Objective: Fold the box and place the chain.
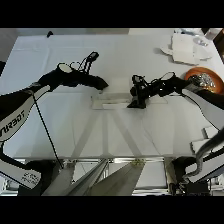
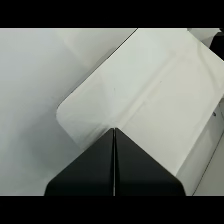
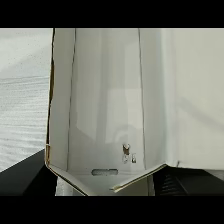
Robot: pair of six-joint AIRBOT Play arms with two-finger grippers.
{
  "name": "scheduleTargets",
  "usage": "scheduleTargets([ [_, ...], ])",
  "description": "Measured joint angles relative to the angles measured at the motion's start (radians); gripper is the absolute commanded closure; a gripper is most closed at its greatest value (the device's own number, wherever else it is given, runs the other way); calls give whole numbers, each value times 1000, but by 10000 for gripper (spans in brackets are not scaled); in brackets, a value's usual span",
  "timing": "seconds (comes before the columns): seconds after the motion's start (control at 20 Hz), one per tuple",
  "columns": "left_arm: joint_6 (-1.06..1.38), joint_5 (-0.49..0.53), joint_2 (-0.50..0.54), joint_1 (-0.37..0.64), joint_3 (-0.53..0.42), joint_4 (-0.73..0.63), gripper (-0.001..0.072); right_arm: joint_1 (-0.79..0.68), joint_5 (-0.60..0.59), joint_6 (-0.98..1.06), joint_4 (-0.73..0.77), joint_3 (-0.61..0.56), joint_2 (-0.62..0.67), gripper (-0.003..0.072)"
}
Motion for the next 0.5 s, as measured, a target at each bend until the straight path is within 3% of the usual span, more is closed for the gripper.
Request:
scheduleTargets([
  [0.25, -27, -39, 37, 11, 0, -1, 694, 0, 0, 0, 0, 0, 0, 150],
  [0.5, -17, -116, 176, 56, 0, 98, 693, 0, 0, 0, 0, 0, 0, 150],
])
